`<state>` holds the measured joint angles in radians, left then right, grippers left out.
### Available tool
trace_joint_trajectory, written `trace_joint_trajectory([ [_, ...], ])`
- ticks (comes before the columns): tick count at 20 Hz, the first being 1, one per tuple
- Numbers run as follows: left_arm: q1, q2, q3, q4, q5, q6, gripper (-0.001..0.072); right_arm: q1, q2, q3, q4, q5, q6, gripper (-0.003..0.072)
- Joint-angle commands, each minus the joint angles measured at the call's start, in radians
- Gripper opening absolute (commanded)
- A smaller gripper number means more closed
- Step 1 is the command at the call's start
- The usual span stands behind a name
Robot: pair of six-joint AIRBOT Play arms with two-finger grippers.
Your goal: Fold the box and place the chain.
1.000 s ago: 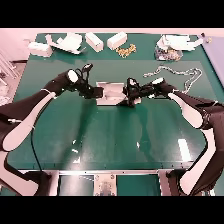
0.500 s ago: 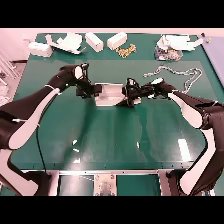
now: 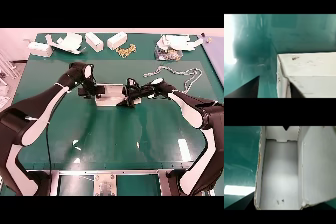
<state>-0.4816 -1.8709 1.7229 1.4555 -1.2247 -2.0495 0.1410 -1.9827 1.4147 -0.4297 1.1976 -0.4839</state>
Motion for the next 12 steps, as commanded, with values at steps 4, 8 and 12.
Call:
trace_joint_trajectory([
  [4,-0.034,-0.062,0.109,0.071,-0.119,-0.027,0.04,0.0,0.0,0.0,0.001,0.0,0.001,0.0491],
  [8,-0.05,-0.087,0.137,0.088,-0.139,-0.029,0.0385,0.0,0.0,0.0,0.0,0.0,0.001,0.0491],
  [12,-0.05,-0.095,0.137,0.087,-0.14,-0.026,0.0119,0.0,0.0,0.0,0.0,0.0,0.001,0.0491],
])
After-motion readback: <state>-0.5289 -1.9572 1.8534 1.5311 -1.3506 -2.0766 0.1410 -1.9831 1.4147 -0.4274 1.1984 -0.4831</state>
